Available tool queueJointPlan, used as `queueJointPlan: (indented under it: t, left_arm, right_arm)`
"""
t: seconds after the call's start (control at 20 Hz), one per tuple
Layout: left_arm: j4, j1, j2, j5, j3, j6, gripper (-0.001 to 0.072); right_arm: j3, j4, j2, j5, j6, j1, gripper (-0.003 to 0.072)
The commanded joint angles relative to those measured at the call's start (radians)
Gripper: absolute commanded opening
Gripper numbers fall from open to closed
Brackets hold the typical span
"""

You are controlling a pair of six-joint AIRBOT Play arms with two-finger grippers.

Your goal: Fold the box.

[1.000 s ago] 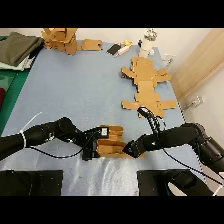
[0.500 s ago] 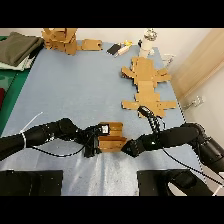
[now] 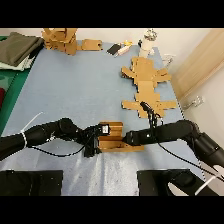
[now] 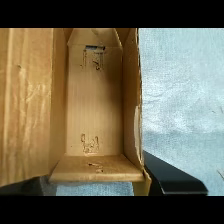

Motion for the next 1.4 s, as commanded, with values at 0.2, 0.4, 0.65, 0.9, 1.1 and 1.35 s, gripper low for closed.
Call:
queueJointPlan:
  t: [0.2,0.4,0.65,0.9,1.1,1.35]
  left_arm:
    - [0.0,0.001,0.0,-0.008,0.0,0.0,0.0609]
    - [0.0,0.001,0.0,-0.008,0.0,0.0,0.0609]
    - [0.0,0.001,0.0,-0.008,0.0,0.0,0.061]
    - [0.0,0.001,0.0,-0.008,0.0,0.0,0.0609]
    - [0.0,0.001,0.0,-0.008,0.0,0.0,0.0609]
    - [0.0,0.001,0.0,-0.008,0.0,0.0,0.0609]
  right_arm:
    - [0.158,0.017,-0.274,0.121,-0.195,0.0,0.0001]
    - [0.189,0.005,-0.399,0.122,-0.29,0.0,0.0001]
    - [0.188,0.003,-0.467,0.112,-0.345,0.0,0.0001]
    - [0.185,0.002,-0.493,0.116,-0.375,0.0,0.0001]
    - [0.182,0.002,-0.507,0.121,-0.391,0.0,0.0001]
    - [0.197,-0.026,-0.483,0.103,-0.402,0.0,0.0001]
